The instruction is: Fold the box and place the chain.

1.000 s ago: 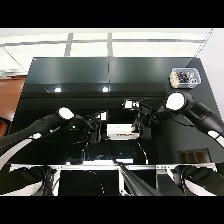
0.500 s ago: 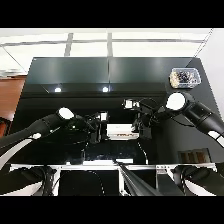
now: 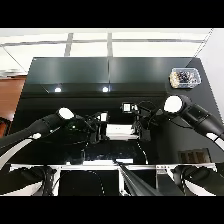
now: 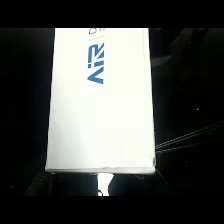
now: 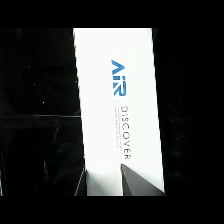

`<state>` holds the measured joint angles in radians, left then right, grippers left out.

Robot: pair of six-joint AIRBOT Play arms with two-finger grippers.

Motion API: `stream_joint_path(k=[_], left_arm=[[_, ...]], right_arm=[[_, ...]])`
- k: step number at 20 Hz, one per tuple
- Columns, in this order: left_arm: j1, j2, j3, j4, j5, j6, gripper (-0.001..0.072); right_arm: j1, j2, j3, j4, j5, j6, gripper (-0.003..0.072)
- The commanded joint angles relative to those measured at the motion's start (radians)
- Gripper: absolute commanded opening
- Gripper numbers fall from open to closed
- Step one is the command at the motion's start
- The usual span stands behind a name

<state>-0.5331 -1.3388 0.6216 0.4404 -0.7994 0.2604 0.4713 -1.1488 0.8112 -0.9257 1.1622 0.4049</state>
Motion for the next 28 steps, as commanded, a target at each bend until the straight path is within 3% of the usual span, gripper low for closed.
stream_joint_path(k=[1,28], left_arm=[[0.0,0.0,0.001,-0.003,0.002,-0.002,0.0402],[0.0,0.0,0.0,-0.003,0.002,-0.002,0.0403]], right_arm=[[0.003,0.0,-0.001,-0.004,0.012,0.007,0.027],[0.01,0.016,0.02,-0.085,0.021,0.035,0.0248]])
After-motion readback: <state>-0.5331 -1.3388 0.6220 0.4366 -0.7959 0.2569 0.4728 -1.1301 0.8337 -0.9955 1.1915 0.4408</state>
